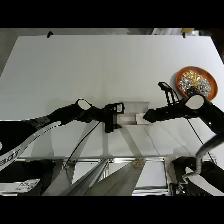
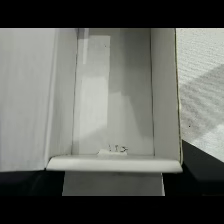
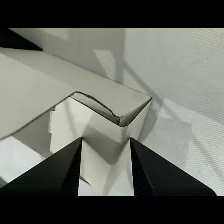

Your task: Fold the box and place the chain.

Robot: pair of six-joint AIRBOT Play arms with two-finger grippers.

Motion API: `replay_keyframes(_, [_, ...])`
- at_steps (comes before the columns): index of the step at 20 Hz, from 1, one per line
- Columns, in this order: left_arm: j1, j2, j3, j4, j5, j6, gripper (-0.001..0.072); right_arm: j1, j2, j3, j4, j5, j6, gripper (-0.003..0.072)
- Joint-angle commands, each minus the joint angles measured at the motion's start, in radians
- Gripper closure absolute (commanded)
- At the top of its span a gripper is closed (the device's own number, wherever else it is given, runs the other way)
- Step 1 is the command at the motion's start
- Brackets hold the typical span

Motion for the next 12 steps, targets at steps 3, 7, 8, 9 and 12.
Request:
replay_keyframes(3, [0.000, 0.000, 0.000, 0.000, 0.000, 0.000, 0.0432, 0.171, -0.004, 0.062, -0.291, -0.070, 0.371, 0.0360])
replay_keyframes(7, [0.000, 0.000, 0.000, 0.000, 0.000, 0.000, 0.0432, 0.259, -0.053, 0.121, -0.395, -0.014, 0.550, 0.0371])
replay_keyframes(8, [0.000, 0.000, 0.000, 0.000, 0.000, 0.000, 0.0432, 0.287, -0.072, 0.139, -0.436, 0.007, 0.602, 0.0371])
replay_keyframes(9, [0.000, 0.000, 0.000, 0.000, 0.000, 0.000, 0.0432, 0.311, -0.092, 0.158, -0.475, 0.031, 0.656, 0.0371])
replay_keyframes(12, [0.000, 0.000, 0.000, 0.000, 0.000, 0.000, 0.0432, 0.370, -0.174, 0.227, -0.547, 0.121, 0.789, 0.0370])
